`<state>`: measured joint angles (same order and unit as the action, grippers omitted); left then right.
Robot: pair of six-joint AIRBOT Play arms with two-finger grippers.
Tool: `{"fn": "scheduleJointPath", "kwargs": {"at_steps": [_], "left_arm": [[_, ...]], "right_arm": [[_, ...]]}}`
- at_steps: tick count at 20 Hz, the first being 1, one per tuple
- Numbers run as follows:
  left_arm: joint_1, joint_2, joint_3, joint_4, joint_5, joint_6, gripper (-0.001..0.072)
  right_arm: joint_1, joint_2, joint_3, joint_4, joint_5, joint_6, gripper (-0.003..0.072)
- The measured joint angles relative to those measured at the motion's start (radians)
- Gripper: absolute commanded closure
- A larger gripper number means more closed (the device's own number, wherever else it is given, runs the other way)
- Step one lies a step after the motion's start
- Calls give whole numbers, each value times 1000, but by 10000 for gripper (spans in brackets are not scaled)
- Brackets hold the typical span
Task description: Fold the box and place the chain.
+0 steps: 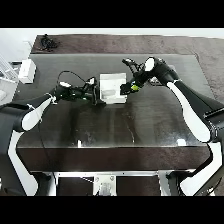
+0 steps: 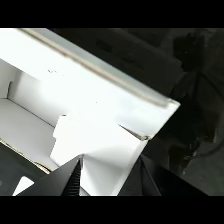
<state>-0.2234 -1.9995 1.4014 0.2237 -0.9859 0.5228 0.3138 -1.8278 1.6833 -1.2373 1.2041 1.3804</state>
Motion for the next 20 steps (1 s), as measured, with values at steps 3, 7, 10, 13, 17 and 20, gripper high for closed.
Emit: {"fn": "scheduleJointPath", "kwargs": {"at_steps": [3,7,10,13,17,20], "left_arm": [[0,0,0,0,1,0,243],[0,0,0,0,1,2,243],[0,0,0,0,0,2,243],[0,0,0,0,0,2,243],[-1,0,0,0,0,1,243],[-1,0,0,0,-1,1,243]], "right_arm": [[23,-1,10,-63,-7,57,284],[41,-3,15,-134,-20,153,283],[56,-3,16,-175,-26,219,279],[74,-3,17,-206,-27,264,249],[86,-3,34,-231,-15,313,250],[88,-3,45,-256,0,342,251]]}}
